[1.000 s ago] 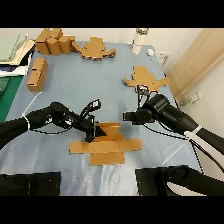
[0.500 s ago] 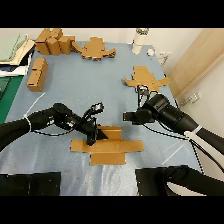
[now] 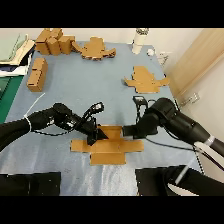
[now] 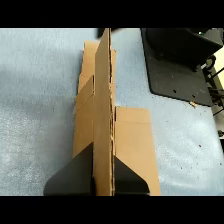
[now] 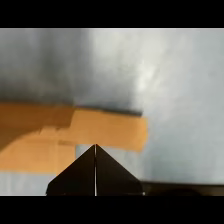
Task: Fold the box.
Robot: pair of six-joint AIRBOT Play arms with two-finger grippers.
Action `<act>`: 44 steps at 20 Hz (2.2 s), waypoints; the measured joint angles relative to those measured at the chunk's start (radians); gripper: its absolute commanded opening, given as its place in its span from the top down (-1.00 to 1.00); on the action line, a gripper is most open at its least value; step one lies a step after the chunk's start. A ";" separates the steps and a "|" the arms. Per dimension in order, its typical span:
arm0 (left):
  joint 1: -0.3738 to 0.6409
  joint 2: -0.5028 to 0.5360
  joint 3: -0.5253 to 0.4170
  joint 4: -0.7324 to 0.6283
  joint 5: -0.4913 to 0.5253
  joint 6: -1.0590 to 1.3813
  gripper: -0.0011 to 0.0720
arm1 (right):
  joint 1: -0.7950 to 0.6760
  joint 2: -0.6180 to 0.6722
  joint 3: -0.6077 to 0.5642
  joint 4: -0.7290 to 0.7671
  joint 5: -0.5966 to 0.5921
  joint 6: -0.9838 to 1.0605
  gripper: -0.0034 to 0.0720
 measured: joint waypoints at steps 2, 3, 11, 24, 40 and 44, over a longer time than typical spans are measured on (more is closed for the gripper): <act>0.000 0.000 0.000 0.000 0.000 -0.003 0.93 | 0.094 0.038 -0.023 0.061 -0.012 0.005 0.91; -0.001 0.000 0.000 0.000 0.000 -0.003 0.93 | 0.148 0.050 -0.039 0.081 -0.005 0.004 0.91; -0.001 0.000 0.000 0.000 0.000 -0.004 0.93 | 0.689 0.078 -0.214 -0.159 0.298 -0.203 -0.63; -0.001 0.000 0.000 0.000 0.000 -0.004 0.93 | 0.810 -0.052 -0.294 -0.449 0.364 -0.208 -0.63; -0.001 0.000 0.000 0.000 0.000 -0.004 0.93 | 0.804 0.007 -0.283 -0.675 0.243 0.044 -0.97; -0.001 0.000 0.000 0.000 0.000 -0.004 0.93 | 0.797 0.035 -0.283 -0.683 0.207 0.019 -0.97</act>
